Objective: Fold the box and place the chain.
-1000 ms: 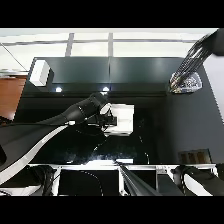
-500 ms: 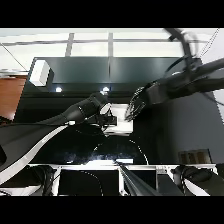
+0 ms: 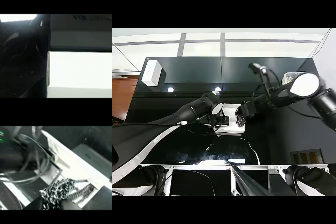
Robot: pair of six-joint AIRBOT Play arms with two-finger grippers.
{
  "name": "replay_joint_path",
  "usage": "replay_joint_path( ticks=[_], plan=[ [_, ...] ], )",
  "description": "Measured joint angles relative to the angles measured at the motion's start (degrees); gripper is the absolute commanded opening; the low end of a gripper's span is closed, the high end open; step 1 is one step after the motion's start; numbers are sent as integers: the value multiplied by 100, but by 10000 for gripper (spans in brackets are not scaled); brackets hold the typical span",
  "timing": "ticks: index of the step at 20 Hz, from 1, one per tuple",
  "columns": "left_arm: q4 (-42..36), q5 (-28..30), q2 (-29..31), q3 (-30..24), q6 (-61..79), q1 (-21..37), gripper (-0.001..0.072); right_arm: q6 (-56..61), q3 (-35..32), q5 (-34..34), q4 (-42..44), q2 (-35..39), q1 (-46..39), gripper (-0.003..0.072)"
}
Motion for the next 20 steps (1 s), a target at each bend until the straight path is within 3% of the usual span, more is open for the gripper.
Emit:
replay_joint_path(
  ticks=[1,2,6,15,16,18,20],
  plan=[
    [-2,2,0,0,0,0,27,2,-72,-103,33,-44,48,257],
    [0,0,0,0,0,0,27,0,-127,-177,39,-76,85,284],
    [-9,-2,0,0,-4,0,27,0,-195,-157,-129,-48,-168,284],
    [-26,15,4,0,-28,28,30,-122,-212,402,-658,1040,-2035,266],
    [-26,13,15,0,-87,37,116,-151,-212,452,-675,1102,-2146,266],
    [-20,44,46,11,-216,50,457,-210,-212,516,-719,1180,-2299,266],
    [-22,7,76,92,-269,55,460,-243,-212,544,-778,1222,-2378,266]
  ],
)
